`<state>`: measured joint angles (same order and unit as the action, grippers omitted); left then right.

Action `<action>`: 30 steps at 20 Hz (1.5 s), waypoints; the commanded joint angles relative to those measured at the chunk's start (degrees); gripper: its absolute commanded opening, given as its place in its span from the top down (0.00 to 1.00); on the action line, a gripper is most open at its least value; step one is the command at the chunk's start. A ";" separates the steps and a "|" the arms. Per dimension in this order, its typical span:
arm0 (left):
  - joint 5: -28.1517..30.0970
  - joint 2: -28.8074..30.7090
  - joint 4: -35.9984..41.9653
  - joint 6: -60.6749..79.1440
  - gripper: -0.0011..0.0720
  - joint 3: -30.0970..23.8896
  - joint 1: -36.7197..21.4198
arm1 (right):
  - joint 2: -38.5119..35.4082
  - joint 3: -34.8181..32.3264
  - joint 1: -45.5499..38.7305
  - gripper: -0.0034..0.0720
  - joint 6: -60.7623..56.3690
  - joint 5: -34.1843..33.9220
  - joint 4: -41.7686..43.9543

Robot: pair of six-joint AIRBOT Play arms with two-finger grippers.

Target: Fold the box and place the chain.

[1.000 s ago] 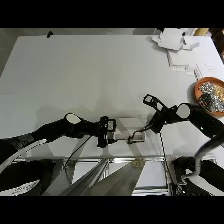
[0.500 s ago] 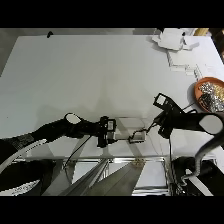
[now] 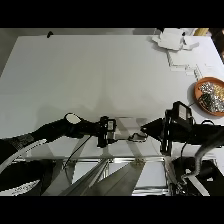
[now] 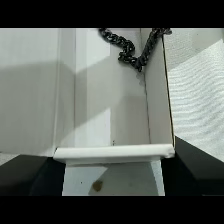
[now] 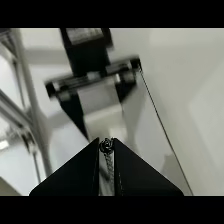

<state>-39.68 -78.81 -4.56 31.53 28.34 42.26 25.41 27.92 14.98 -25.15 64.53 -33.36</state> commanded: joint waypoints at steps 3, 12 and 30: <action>0.02 0.02 -0.02 0.00 0.61 0.02 -0.02 | -0.50 0.04 0.07 0.93 7.80 -5.81 17.70; 0.02 0.02 -0.02 0.00 0.61 0.02 -0.02 | 3.41 0.17 0.07 0.93 8.50 -9.33 10.64; 0.02 0.02 -0.02 0.00 0.61 0.02 -0.02 | 13.33 0.81 -4.28 0.70 4.63 -1.99 -39.85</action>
<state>-39.68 -78.81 -4.58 31.53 28.34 42.26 37.91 28.40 13.15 -20.36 64.18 -59.46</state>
